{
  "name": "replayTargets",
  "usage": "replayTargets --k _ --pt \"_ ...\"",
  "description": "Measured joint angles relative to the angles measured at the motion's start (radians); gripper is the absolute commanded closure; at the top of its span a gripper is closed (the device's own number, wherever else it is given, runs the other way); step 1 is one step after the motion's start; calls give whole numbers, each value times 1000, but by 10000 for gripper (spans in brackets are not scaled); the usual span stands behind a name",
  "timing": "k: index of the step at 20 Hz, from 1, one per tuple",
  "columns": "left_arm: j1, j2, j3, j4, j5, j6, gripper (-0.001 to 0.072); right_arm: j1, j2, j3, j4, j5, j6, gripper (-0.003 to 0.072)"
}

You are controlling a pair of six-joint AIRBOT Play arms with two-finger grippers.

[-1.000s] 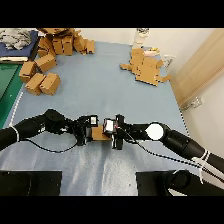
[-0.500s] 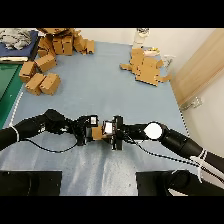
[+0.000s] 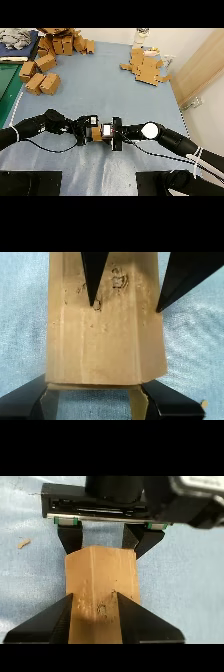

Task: Fold the box.

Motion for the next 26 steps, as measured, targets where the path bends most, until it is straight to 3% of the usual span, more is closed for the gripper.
replayTargets --k 5,7,16,20,21,26 --pt "0 0 0 0 0 0 232 0 -2 0 -41 3 -8 261" --pt "0 0 0 0 0 0 232 0 -2 0 -68 4 -9 315" --pt "0 0 0 0 0 0 232 1 -2 0 -125 4 -23 320" --pt "0 0 0 0 0 0 232 1 -2 0 -130 3 -27 354" --pt "0 0 0 0 0 0 232 1 -2 0 -131 3 -29 415" --pt "0 0 0 0 0 0 232 11 -2 0 -135 3 -43 420"
